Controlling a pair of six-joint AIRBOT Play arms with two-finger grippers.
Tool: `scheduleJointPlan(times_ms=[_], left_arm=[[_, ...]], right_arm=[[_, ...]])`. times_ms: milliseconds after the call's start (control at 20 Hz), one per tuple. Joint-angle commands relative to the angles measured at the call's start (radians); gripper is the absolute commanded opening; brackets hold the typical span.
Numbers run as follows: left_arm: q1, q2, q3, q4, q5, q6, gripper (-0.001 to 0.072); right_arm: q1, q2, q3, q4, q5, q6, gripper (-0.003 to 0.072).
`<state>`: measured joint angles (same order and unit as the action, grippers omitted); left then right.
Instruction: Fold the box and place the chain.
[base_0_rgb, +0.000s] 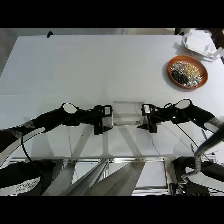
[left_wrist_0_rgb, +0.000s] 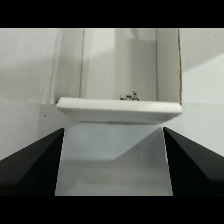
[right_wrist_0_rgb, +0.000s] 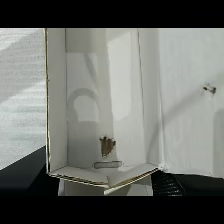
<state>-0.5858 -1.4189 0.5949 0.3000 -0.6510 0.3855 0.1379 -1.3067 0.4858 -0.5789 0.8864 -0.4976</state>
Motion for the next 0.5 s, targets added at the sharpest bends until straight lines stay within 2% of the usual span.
scheduleJointPlan(times_ms=[0, 450], left_arm=[[0.002, -0.013, 0.000, -0.084, 0.005, 0.114, 0.0704], [-0.014, -0.013, 0.000, -0.082, -0.008, 0.176, 0.0704]], right_arm=[[0.000, 0.000, 0.000, 0.000, 0.000, 0.000, 0.0384], [0.000, 0.000, 0.000, 0.000, 0.000, 0.000, 0.0384]])
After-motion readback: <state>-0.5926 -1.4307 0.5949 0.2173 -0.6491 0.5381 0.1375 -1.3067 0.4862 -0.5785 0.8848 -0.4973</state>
